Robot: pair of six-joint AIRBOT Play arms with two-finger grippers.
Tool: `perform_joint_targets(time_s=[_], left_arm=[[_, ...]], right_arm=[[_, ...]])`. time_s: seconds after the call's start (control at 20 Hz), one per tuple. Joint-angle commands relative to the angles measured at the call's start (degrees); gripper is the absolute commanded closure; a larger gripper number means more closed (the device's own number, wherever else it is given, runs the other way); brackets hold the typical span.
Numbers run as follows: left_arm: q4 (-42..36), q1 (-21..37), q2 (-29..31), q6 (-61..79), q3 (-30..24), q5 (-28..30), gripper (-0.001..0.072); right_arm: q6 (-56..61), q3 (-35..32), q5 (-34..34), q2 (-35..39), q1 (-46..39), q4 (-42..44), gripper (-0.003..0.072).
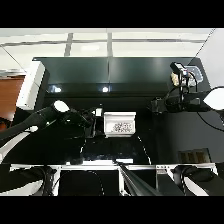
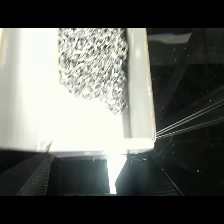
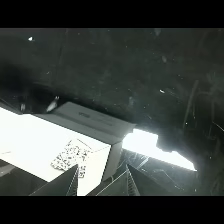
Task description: Fold the box and place the chain.
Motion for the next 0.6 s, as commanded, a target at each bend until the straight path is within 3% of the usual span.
perform_joint_targets(time_s=[0.0, 0.35, 0.55], left_arm=[[0.33, -0.72, -0.74, -1.03, 0.48, 0.17, 0.0], [0.44, -2.54, -0.85, -2.47, 0.48, 1.81, 0.0], [0.44, -3.37, -0.85, -5.97, 0.5, 6.12, 0.0032]], right_arm=[[0.0, 0.04, -0.31, 0.02, -0.04, -0.13, 0.0332], [0.02, -0.17, -2.03, -0.02, -0.02, -0.04, 0.0332], [0.98, -2.95, -10.71, -0.37, 0.04, 0.87, 0.0332]])
